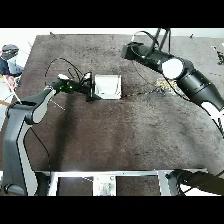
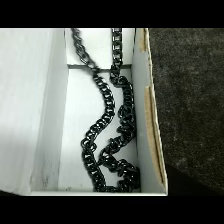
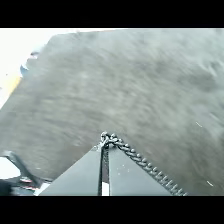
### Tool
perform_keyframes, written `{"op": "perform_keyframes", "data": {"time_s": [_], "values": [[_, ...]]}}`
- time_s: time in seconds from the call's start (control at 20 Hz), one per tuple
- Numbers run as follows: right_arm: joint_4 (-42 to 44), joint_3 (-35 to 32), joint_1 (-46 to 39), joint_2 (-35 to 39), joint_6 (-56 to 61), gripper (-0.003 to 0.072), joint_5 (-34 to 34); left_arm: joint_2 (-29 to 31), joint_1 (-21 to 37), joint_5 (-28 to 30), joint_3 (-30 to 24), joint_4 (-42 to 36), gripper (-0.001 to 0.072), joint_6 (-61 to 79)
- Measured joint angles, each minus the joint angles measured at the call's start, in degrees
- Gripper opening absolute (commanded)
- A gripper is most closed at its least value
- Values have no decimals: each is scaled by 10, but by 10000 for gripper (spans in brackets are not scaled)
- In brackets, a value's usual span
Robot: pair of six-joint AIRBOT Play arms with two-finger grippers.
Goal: Fold the box and place the chain.
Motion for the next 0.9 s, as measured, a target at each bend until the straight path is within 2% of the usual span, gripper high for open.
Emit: {"op": "perform_keyframes", "data": {"time_s": [0.15, 0.5, 0.55, 0.6, 0.65, 0.9], "values": [[-4, 18, 17, -17, -5, 10, 13, 0, 0, 0, 0, 0, 177, 0], [-13, 20, 26, -90, -9, 28, 98, 0, 0, 0, 0, 0, 176, 0], [-13, 17, 26, -97, -9, 234, 105, 0, 0, 0, 0, 0, 176, 0], [-15, 14, 26, -104, -9, 373, 116, 0, 0, 0, 0, 0, 177, 0], [-20, 11, 24, -109, -9, 316, 128, 0, 0, 0, 0, 0, 177, 0], [-47, -3, -24, -109, -9, 314, 195, 0, 0, 0, 0, 0, 177, 0]]}}
